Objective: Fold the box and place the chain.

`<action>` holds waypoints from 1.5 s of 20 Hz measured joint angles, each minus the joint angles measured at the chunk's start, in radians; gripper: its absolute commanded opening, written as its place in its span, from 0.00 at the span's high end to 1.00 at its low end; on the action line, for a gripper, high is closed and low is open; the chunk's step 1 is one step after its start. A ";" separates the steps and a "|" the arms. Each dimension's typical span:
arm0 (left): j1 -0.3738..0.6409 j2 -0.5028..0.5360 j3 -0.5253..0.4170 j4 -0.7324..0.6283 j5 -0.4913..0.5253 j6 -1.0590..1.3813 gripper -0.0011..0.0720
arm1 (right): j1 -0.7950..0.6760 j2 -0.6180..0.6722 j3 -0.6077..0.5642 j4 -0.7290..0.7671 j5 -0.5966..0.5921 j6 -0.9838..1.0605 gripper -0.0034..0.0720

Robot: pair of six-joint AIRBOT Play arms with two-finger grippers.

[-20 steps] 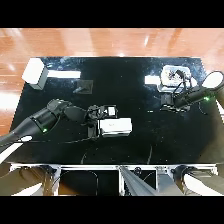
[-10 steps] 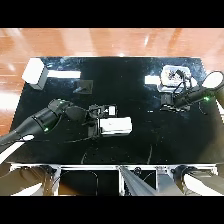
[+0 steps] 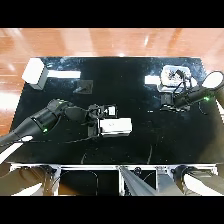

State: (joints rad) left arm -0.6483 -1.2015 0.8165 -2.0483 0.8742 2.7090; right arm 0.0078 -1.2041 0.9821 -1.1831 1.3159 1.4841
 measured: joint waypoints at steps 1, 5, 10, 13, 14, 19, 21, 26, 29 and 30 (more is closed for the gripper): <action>0.000 0.000 0.000 0.000 -0.001 0.000 0.13 | 0.000 0.000 0.000 0.000 0.000 0.000 0.91; 0.000 -0.004 0.000 -0.002 -0.008 0.000 0.13 | 0.000 0.000 0.000 0.001 0.001 0.000 0.91; 0.000 -0.025 0.000 -0.002 -0.001 -0.019 0.13 | 0.000 0.000 0.000 0.000 0.001 -0.001 0.91; 0.000 -0.029 0.000 -0.005 0.003 -0.029 0.13 | 0.000 0.000 0.000 0.000 0.000 -0.005 0.91; 0.000 -0.030 0.000 -0.005 0.003 -0.031 0.13 | 0.000 0.000 0.000 0.000 0.000 -0.006 0.91; 0.000 -0.037 0.000 -0.010 0.003 -0.035 0.14 | 0.000 0.000 0.000 0.000 0.000 -0.007 0.91; 0.000 -0.043 0.000 -0.015 0.002 -0.035 0.15 | 0.000 0.000 0.000 0.000 0.000 -0.007 0.91; 0.000 -0.047 0.000 -0.022 -0.005 -0.037 0.83 | 0.000 0.000 0.000 0.001 0.000 -0.011 0.91; 0.000 -0.048 0.000 -0.023 -0.005 -0.041 0.96 | 0.000 0.000 0.000 0.000 0.000 -0.013 0.91; 0.000 -0.047 0.000 -0.021 -0.001 -0.042 0.96 | 0.000 0.000 0.000 0.000 0.000 -0.014 0.91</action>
State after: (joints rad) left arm -0.6483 -1.2484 0.8169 -2.0693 0.8730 2.6667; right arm 0.0078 -1.2041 0.9821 -1.1828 1.3159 1.4700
